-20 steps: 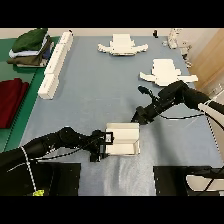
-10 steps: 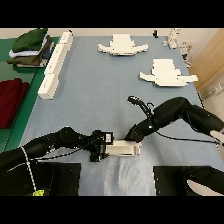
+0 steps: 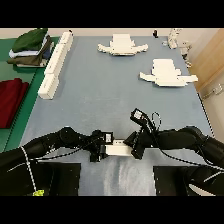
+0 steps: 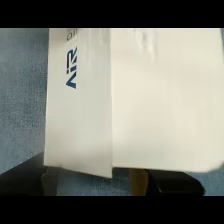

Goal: Fold the box.

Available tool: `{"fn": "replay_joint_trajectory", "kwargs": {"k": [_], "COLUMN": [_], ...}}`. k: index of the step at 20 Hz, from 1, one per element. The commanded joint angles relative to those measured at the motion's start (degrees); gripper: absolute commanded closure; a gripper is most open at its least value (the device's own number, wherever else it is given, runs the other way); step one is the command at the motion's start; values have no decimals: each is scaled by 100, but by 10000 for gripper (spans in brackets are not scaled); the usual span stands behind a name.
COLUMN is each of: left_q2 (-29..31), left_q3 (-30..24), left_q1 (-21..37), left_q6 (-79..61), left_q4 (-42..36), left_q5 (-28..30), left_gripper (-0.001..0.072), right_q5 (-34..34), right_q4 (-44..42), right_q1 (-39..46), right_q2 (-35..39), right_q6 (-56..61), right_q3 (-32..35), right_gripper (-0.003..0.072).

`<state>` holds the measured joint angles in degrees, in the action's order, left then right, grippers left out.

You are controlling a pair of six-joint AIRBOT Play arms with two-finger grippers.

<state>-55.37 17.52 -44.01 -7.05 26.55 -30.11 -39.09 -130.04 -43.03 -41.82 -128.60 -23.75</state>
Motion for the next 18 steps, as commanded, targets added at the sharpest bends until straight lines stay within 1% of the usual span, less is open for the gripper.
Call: {"fn": "replay_joint_trajectory", "kwargs": {"k": [1,2,4,5,6,9,10,11,15,18], "left_q2": [-2,-2,-2,-2,-2,-2,-2,-2,-2,-2], "left_q3": [-2,-2,-2,-2,-2,-2,-2,-2,-2,-2], "left_q1": [7,7,7,7,7,7,7,7,7,7], "left_q6": [-2,0,-2,-2,-2,-2,0,0,-2,-2], "left_q4": [2,2,2,2,2,2,2,2,2,2], "left_q5": [0,0,0,0,0,0,0,0,0,0], "left_gripper": [288,287,287,287,287,287,287,287,287,287], "right_q5": [413,417,411,411,385,173,157,160,197,455], "right_q4": [531,627,686,684,688,686,686,688,953,1320], "right_q1": [-332,-387,-525,-577,-645,-800,-874,-929,-984,-986], "right_q2": [116,118,118,118,118,118,116,107,-118,-251], "right_q6": [-7,-83,-710,-1060,-1357,-1740,-1847,-1934,-2208,-2216], "right_q3": [107,105,107,107,85,-61,-76,-76,-76,-85], "right_gripper": [680,652,316,248,225,225,193,116,113,113]}}
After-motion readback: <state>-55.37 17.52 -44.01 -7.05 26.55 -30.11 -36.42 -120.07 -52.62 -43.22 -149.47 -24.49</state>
